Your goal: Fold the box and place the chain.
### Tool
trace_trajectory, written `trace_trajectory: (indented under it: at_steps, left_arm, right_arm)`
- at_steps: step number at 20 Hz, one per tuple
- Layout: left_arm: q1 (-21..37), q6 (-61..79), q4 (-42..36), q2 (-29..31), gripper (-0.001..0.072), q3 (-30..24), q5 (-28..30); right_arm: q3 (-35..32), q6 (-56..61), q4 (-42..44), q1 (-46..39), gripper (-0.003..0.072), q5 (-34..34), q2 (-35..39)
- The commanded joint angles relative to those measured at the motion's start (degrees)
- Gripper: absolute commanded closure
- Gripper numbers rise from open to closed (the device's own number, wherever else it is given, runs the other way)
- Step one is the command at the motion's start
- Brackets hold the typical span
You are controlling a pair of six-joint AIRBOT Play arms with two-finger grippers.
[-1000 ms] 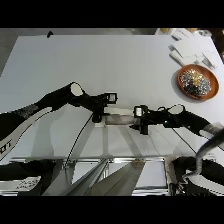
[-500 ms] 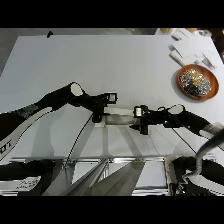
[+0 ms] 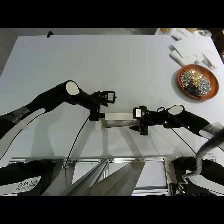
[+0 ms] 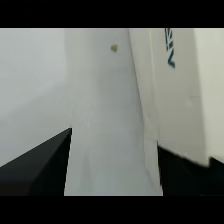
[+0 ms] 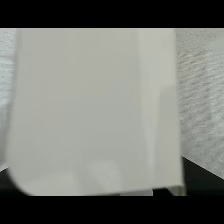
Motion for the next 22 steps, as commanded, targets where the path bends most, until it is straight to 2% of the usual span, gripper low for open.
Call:
trace_trajectory:
  at_steps: [1, 3, 4, 6, 7, 10, 12, 17, 19, 22]
  left_arm:
    - [0.0, -12.9, 13.6, 4.5, 0.0134, 0.0, -2.7]
    - [0.0, -20.5, 19.9, 7.7, 0.0165, 0.1, -6.1]
    - [0.0, -22.7, 21.9, 9.3, 0.0261, 0.1, -8.0]
    - [0.0, -23.5, 23.0, 12.6, 0.0540, 0.1, -12.0]
    - [-0.1, -23.5, 22.8, 14.3, 0.0712, 0.0, -13.8]
    - [-1.0, -24.5, 19.5, 17.6, 0.0708, 0.0, -17.4]
    - [-3.7, -24.8, 15.3, 17.9, 0.0708, -0.1, -17.5]
    - [-14.6, -26.1, 9.2, 15.0, 0.0708, -0.2, -10.7]
    - [-17.4, -27.4, 9.2, 13.0, 0.0708, -0.2, -5.3]
    - [-17.6, -32.4, 9.2, 10.3, 0.0707, -0.2, 9.2]
  right_arm:
    - [0.0, 0.0, 0.0, 0.0, 0.0289, -0.1, 0.0]
    - [0.0, 0.0, 0.0, 0.0, 0.0289, -0.1, 0.0]
    - [0.0, 0.0, 0.0, 0.0, 0.0289, -0.1, 0.0]
    - [0.0, 0.0, 0.0, 0.0, 0.0289, -0.1, 0.0]
    - [0.0, 0.0, 0.0, 0.0, 0.0289, -0.1, 0.0]
    - [0.0, 0.0, 0.0, 0.0, 0.0289, -0.1, 0.0]
    - [0.0, 0.0, 0.0, 0.0, 0.0289, -0.1, 0.0]
    - [0.0, 0.0, 0.0, 0.0, 0.0289, -0.1, 0.0]
    - [0.0, 0.0, 0.0, 0.0, 0.0289, -0.1, 0.0]
    - [0.0, 0.0, 0.0, 0.0, 0.0289, -0.1, 0.0]
